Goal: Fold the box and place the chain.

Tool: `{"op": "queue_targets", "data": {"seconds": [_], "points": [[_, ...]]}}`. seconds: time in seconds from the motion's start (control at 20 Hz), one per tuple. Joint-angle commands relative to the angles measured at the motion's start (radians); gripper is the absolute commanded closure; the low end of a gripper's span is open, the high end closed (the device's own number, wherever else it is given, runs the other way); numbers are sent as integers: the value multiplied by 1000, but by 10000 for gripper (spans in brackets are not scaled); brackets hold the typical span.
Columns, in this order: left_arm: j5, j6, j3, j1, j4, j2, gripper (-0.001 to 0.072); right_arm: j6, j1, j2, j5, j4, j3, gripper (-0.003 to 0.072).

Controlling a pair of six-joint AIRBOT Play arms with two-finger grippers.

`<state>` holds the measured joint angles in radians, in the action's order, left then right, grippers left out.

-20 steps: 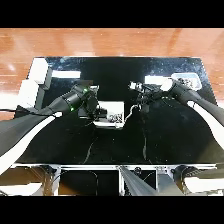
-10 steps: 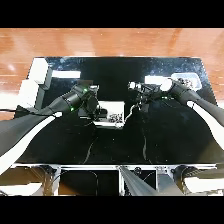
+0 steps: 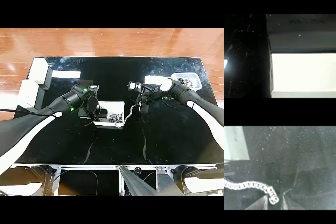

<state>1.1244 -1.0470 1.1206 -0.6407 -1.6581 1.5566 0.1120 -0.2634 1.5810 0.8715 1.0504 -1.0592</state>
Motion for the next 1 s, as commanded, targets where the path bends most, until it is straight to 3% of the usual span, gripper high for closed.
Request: {"op": "queue_targets", "data": {"seconds": [0.0,0.2,0.25,0.3,0.7,0.95], "points": [[0,0,1,1,0,0,685,18,0,0,11,2,0,442],[0,0,1,1,0,0,685,38,0,-2,29,1,0,446],[1,0,1,1,0,0,685,37,0,-3,30,2,0,602],[1,0,1,1,0,0,685,37,0,-3,31,2,0,674],[0,0,1,1,0,0,685,38,0,-6,31,5,0,674],[-3,0,1,1,1,0,685,122,0,-110,47,5,0,664]]}}
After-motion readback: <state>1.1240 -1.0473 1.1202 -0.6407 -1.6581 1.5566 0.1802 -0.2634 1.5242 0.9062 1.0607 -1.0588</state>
